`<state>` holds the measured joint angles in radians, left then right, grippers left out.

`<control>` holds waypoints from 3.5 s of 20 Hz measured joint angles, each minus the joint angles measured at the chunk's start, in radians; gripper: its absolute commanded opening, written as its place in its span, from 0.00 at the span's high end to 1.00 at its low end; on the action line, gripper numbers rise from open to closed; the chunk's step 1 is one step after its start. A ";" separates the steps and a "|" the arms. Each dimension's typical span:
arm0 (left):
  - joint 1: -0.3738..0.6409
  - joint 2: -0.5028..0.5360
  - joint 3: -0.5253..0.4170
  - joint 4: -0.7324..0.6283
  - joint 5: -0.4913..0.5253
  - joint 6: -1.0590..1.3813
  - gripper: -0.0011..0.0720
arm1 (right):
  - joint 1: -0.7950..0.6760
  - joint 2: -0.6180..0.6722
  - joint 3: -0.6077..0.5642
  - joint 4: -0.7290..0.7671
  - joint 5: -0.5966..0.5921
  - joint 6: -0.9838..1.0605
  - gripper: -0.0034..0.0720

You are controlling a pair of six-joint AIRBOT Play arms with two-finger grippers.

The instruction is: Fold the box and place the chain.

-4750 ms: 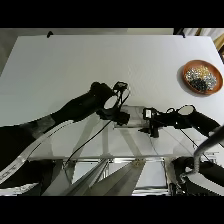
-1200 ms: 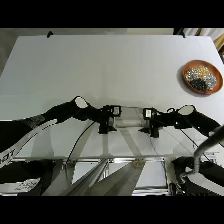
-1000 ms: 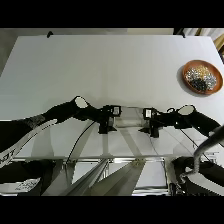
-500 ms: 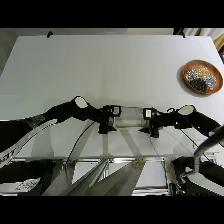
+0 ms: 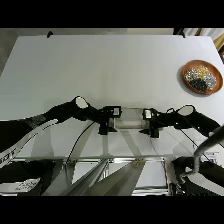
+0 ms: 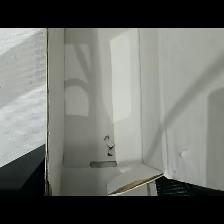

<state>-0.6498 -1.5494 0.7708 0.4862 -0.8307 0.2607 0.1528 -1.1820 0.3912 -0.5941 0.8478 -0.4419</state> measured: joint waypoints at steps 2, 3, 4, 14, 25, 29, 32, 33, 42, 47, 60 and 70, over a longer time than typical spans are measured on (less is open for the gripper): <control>0.000 0.000 0.000 0.000 0.002 0.000 0.44 | 0.000 0.018 0.000 -0.015 -0.010 0.010 0.01; 0.000 0.000 0.000 -0.001 0.002 0.000 0.44 | 0.000 0.027 0.000 -0.023 -0.016 0.027 0.01; 0.000 0.000 0.000 -0.002 0.003 -0.002 0.44 | 0.000 0.040 0.000 -0.032 -0.024 0.043 0.01; 0.000 0.000 0.000 0.002 0.007 0.003 0.44 | -0.024 0.264 0.000 -0.351 0.006 0.358 0.01; -0.001 0.000 -0.001 0.001 0.002 0.002 0.44 | -0.069 0.581 0.000 -0.202 0.199 0.491 0.52; -0.001 0.000 -0.001 0.000 0.004 0.001 0.44 | -0.057 0.593 -0.003 -0.044 0.202 0.496 0.93; -0.001 0.000 -0.001 0.000 0.005 0.001 0.44 | -0.010 0.537 -0.007 0.031 0.143 0.496 0.93; -0.001 0.000 -0.001 0.000 0.005 0.001 0.44 | 0.014 0.502 -0.009 0.054 0.108 0.497 0.93; -0.001 0.000 -0.001 -0.003 0.008 -0.002 0.44 | 0.119 0.195 -0.009 0.145 -0.352 0.740 0.93; -0.001 0.000 -0.001 -0.002 0.010 -0.002 0.44 | 0.124 0.143 -0.009 0.108 -0.339 0.813 0.93; -0.001 0.000 -0.001 0.000 0.008 0.002 0.44 | 0.125 0.500 0.047 0.016 -0.085 0.916 0.93; -0.001 0.000 -0.001 0.000 0.008 0.001 0.44 | 0.125 0.649 0.035 -0.657 0.348 0.934 0.15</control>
<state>-0.6506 -1.5494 0.7696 0.4862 -0.8230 0.2615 0.2779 -0.5335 0.4263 -1.2510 1.1957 0.4919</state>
